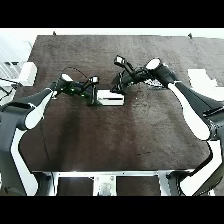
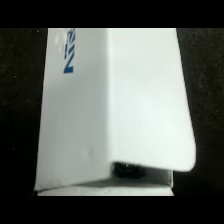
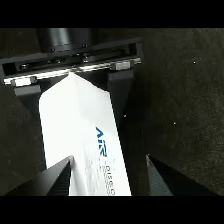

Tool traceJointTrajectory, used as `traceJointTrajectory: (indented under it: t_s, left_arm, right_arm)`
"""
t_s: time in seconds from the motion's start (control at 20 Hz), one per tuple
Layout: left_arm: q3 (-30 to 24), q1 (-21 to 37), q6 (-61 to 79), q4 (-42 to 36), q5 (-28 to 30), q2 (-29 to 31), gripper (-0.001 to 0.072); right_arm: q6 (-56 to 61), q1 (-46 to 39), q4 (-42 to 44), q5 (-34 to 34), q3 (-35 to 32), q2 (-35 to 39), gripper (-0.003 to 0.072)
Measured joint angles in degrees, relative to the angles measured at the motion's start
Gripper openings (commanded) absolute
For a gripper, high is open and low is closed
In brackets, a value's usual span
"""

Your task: Fold the box and place the chain.

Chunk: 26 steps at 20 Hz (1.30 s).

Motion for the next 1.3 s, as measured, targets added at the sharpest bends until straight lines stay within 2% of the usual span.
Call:
traceJointTrajectory:
  t_s: [0.7,1.3]
  left_arm:
    - [0.0,0.0,0.0,0.0,0.0,0.0,0.0476]
    - [0.0,0.0,0.1,0.0,-0.1,0.0,0.0476]
  right_arm:
    - [0.2,1.1,-3.1,-2.1,-0.1,0.0,0.0526]
    - [1.7,1.4,-3.6,-1.6,-3.4,-0.1,0.0525]
